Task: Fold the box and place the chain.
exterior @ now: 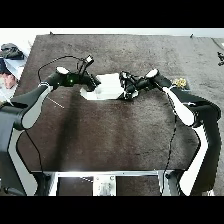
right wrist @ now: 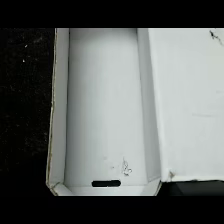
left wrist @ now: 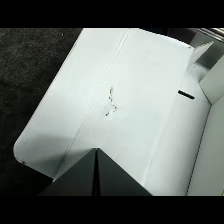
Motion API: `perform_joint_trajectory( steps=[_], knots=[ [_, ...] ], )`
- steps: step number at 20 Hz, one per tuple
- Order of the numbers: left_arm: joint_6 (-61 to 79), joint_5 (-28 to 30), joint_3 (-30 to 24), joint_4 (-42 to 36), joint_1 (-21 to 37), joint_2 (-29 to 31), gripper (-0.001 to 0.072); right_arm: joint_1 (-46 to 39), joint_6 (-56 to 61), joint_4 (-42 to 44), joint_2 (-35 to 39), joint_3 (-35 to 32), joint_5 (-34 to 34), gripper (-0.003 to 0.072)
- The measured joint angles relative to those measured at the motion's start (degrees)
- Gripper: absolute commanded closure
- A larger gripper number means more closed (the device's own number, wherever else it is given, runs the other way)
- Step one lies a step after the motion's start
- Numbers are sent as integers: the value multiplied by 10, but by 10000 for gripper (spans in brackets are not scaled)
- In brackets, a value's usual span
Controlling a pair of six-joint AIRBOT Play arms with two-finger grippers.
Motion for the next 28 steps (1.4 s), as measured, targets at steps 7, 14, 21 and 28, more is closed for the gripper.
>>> perform_joint_trajectory(
  steps=[7, 14, 21, 28],
  knots=[
    [35, -13, 57, -1, 9, 26, 698, 0, -1, -2, 0, 0, 0, 313],
    [49, -154, 79, 68, 50, 73, 168, 0, -1, -4, 0, 0, 2, 313],
    [38, -170, 49, 248, 9, 74, 23, 0, -1, -2, 0, 0, 1, 312],
    [65, -124, 2, 263, -4, 74, 25, 0, 0, -1, 0, 0, 1, 313]
  ],
)
